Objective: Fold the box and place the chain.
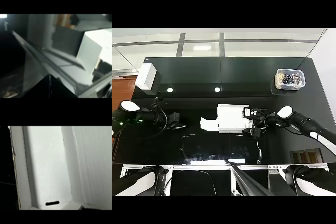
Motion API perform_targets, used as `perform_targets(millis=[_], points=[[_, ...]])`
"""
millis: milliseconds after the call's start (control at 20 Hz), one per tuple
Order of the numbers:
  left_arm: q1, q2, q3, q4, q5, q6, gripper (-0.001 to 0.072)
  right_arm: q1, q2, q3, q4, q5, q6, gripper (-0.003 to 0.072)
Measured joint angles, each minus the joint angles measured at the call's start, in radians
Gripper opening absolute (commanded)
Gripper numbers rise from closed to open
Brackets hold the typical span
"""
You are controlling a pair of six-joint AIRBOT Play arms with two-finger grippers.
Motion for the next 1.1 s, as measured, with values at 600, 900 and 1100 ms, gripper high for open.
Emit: perform_targets(millis=[600,900,1100], points=[[-0.322,-0.195,0.099,-0.080,0.196,-0.011,0.0028,0.000,0.000,0.000,-0.004,0.014,-0.001,0.0307],[-0.393,-0.267,0.160,-0.105,0.121,0.019,0.0281,0.000,0.000,0.000,-0.004,0.018,-0.001,0.0306],[-0.383,-0.276,0.177,-0.111,0.024,0.052,0.0710,0.000,0.000,0.000,-0.004,0.019,-0.001,0.0307]])
